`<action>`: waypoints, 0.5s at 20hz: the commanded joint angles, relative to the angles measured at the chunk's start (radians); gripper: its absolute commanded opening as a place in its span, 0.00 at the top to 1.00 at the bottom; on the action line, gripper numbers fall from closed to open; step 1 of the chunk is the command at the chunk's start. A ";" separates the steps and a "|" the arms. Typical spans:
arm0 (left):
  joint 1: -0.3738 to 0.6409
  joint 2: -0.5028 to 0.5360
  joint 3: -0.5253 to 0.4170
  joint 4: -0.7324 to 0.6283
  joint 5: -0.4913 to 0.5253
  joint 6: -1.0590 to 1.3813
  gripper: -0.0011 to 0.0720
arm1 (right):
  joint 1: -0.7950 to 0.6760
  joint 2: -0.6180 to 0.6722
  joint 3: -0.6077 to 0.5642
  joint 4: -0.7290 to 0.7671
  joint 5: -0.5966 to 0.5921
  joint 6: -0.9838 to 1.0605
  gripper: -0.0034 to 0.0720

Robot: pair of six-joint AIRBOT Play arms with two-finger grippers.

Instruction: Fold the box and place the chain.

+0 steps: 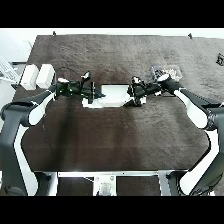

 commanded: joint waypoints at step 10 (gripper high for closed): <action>0.001 0.001 0.000 0.000 0.002 0.000 0.95 | 0.019 -0.028 0.003 0.027 -0.018 -0.002 0.04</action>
